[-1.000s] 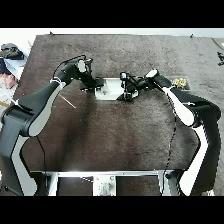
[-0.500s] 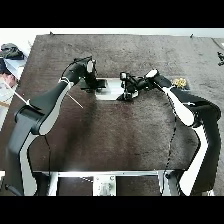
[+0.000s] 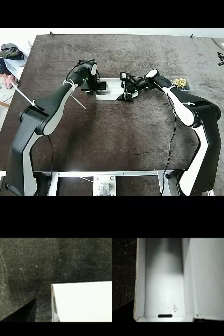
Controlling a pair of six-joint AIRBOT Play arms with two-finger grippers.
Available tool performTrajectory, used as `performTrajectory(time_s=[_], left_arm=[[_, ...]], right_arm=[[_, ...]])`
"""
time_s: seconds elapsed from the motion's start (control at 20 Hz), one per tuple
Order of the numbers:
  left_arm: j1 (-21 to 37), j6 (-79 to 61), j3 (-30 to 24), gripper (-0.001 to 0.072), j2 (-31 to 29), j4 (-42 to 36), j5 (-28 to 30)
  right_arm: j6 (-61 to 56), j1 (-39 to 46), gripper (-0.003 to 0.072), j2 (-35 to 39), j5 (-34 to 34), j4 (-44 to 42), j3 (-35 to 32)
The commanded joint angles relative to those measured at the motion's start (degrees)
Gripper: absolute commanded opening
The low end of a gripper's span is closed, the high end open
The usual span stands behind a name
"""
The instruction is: Fold the box and place the chain.
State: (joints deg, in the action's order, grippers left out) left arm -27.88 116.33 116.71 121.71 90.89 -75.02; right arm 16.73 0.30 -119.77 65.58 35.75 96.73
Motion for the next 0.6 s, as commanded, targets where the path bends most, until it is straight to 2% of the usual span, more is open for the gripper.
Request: performTrajectory(time_s=[0.0,0.1,0.15,0.25,0.35,0.4,0.55], left_arm=[[-0.42,0.74,0.09,0.0303,0.2,1.53,0.52],[-0.42,0.83,0.09,0.0273,0.24,1.53,0.7],[-0.42,0.87,0.09,0.0233,0.28,1.53,0.68],[-0.42,1.33,0.07,0.0104,0.33,1.57,0.61],[-0.42,1.31,0.07,0.0095,0.33,1.55,0.7],[-0.42,1.29,0.07,0.0031,0.33,1.55,0.52],[-0.42,0.57,0.07,0.0019,0.33,1.51,0.44]], right_arm=[[0.0,0.02,0.0374,0.0,0.02,0.0,0.07],[0.0,0.02,0.0374,0.0,0.02,0.0,0.07],[-0.02,0.02,0.0374,0.0,0.02,0.0,0.07],[-0.02,0.02,0.0374,0.0,0.0,0.0,0.07],[-0.02,0.02,0.0373,0.0,0.02,0.0,0.07],[-0.02,0.02,0.0374,0.0,0.0,0.0,0.07],[-0.02,0.02,0.0374,0.0,0.02,0.0,0.07]])
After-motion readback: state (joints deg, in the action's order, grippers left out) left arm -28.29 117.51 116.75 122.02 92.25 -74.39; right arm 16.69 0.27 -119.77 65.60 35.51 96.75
